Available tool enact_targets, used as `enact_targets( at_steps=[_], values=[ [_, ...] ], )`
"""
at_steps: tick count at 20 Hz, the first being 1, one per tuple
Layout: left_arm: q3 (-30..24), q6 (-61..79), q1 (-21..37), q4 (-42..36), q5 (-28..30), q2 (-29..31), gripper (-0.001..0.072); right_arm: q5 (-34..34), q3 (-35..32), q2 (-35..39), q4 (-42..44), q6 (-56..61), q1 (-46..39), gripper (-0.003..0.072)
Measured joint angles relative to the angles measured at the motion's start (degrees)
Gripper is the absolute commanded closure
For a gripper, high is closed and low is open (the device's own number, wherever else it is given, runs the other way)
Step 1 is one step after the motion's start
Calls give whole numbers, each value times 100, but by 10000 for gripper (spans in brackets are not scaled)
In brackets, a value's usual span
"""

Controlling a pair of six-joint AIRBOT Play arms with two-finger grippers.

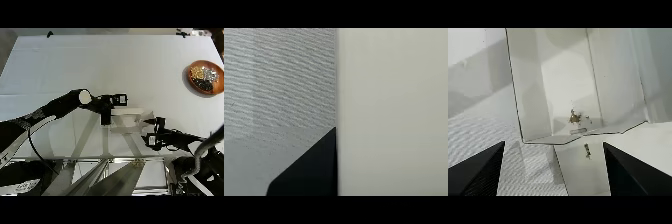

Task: Fold the box and place the chain.

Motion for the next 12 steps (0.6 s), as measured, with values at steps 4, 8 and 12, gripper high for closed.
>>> enact_targets(
  at_steps=[4, 8, 12],
  values=[
    [0, 0, 0, 0, 0, 0, 693, -295, 0, -177, 223, -35, 0, -14],
    [0, 0, 0, 0, 0, 0, 693, -540, 20, -457, 605, -339, 0, -14],
    [0, 0, 0, 0, 0, 0, 693, -627, 166, -798, 868, -518, -2, -13]
  ],
)
